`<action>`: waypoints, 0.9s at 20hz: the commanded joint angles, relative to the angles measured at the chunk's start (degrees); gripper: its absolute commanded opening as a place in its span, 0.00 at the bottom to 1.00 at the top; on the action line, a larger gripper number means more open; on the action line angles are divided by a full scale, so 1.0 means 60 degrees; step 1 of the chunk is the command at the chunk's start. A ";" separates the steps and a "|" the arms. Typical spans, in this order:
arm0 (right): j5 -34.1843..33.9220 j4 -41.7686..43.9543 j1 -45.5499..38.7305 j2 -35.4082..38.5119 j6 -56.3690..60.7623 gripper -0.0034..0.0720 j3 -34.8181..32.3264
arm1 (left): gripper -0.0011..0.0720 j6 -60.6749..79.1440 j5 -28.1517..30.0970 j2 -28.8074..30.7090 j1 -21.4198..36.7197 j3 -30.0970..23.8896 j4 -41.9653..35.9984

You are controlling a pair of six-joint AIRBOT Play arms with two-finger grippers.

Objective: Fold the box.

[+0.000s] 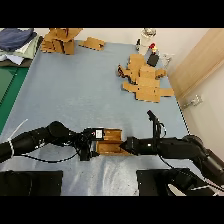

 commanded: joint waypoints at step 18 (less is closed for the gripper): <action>0.1585 0.0423 0.0062 -0.2473 -0.1752 0.05 0.0878 | 0.74 -0.0040 -0.0047 -0.0007 0.0022 -0.0007 0.0044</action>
